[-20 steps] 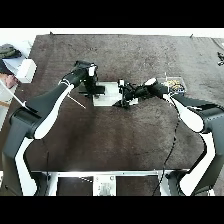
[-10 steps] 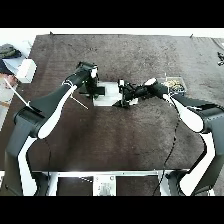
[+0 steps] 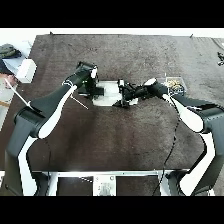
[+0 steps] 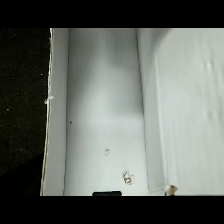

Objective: Fold the box and place the chain.

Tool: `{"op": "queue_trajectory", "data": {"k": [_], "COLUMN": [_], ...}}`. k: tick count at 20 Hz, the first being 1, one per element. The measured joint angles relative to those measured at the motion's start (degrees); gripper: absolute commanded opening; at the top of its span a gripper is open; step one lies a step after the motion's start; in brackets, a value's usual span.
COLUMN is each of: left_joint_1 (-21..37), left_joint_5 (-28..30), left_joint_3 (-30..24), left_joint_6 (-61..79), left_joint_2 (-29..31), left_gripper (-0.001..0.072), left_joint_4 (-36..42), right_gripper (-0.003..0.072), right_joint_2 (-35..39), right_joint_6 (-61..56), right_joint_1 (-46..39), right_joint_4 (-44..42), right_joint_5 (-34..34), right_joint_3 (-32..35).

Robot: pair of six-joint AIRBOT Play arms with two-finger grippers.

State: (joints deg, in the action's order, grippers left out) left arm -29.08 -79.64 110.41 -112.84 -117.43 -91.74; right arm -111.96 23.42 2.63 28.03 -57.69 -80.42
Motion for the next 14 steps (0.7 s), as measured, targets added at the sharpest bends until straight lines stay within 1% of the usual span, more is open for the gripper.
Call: {"op": "queue_trajectory", "data": {"k": [1,2,5,8,11,13,14], "left_joint_1": [0.0,0.0,0.0,-0.07,0.13,0.52,0.81], "left_joint_5": [-0.31,-1.09,-4.52,-6.49,-6.38,-4.72,-3.76], "left_joint_3": [0.57,1.42,4.11,5.29,5.7,5.79,5.55], "left_joint_6": [1.51,3.67,10.36,15.17,19.21,21.86,23.21], "left_joint_2": [0.0,0.04,0.37,2.1,6.25,9.92,11.8], "left_gripper": [0.0592,0.0634,0.0634,0.0634,0.0633,0.0626,0.0612], "left_joint_4": [0.39,0.39,0.66,0.83,-0.07,-0.31,-0.24], "right_gripper": [0.0267,0.0267,0.0267,0.0267,0.0267,0.0267,0.0267], "right_joint_2": [0.0,0.0,0.0,0.0,0.0,0.0,0.0], "right_joint_6": [0.0,0.0,-0.02,-0.02,-0.02,-0.02,-0.02], "right_joint_1": [0.0,0.0,0.0,0.0,0.0,0.0,0.0], "right_joint_4": [0.0,0.0,0.0,0.02,0.02,0.02,0.02], "right_joint_5": [-0.02,-0.02,-0.02,0.0,0.0,0.0,0.0], "right_joint_3": [0.0,0.0,0.0,0.0,0.0,0.0,0.0]}}
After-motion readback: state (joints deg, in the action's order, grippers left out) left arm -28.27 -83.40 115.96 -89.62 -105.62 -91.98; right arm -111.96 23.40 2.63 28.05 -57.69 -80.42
